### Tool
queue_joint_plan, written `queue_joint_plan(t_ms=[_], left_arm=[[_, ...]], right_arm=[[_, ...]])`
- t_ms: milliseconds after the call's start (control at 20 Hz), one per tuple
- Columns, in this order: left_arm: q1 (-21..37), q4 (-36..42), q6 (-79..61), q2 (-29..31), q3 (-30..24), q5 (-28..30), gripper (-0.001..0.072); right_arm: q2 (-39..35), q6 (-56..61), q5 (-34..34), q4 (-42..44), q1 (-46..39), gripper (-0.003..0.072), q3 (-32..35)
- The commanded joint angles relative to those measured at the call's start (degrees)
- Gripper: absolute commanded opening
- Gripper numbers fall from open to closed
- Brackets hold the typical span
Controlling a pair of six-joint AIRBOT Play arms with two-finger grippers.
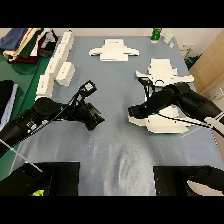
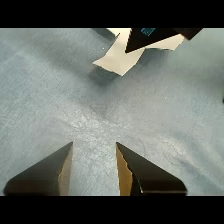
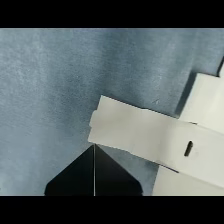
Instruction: Fold the box.
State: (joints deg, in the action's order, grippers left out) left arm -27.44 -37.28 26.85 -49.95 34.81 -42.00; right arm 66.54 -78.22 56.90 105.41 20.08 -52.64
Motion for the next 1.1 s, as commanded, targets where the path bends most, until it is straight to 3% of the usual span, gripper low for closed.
queue_joint_plan(t_ms=[0,100,150,200,250,500,600,700,850,950,1050], left_arm=[[0.0,0.0,0.0,0.0,0.0,0.0,0.0413],[0.0,0.0,0.0,0.0,0.0,0.0,0.0413],[0.0,0.0,0.0,0.0,0.0,0.0,0.0412],[0.0,0.0,0.0,0.0,0.0,0.0,0.0412],[0.0,0.0,0.0,0.0,0.0,0.0,0.0413],[0.0,0.0,0.0,0.0,0.0,0.0,0.0413],[0.0,0.0,0.0,0.0,0.0,0.0,0.0413],[0.0,0.0,0.0,0.0,0.0,0.0,0.0413],[0.0,0.0,0.0,0.0,0.0,0.0,0.0412],[0.0,0.0,0.0,0.0,0.0,2.1,0.0413],[0.0,0.0,0.0,0.0,0.0,2.9,0.0412]], right_arm=[[0.5,0.2,-0.5,0.0,0.3,0.0002,-0.3],[0.5,0.2,-0.5,0.0,0.2,0.0003,-0.3],[0.5,0.2,-0.1,-0.1,-0.1,0.0084,-0.4],[0.5,0.2,1.9,-0.4,-0.9,0.0239,-1.1],[0.5,0.2,4.9,-1.8,-2.4,0.0295,-2.3],[0.5,-1.5,30.3,-21.0,-20.5,0.0301,-12.3],[0.5,-5.5,33.9,-24.0,-31.4,0.0301,-12.9],[1.0,-9.7,32.2,-21.2,-42.9,0.0301,-12.3],[4.4,-19.9,28.8,-7.2,-58.0,0.0301,-12.3],[8.6,-25.7,28.9,3.1,-65.7,0.0301,-12.3],[13.2,-29.6,30.6,5.6,-70.4,0.0301,-12.3]])
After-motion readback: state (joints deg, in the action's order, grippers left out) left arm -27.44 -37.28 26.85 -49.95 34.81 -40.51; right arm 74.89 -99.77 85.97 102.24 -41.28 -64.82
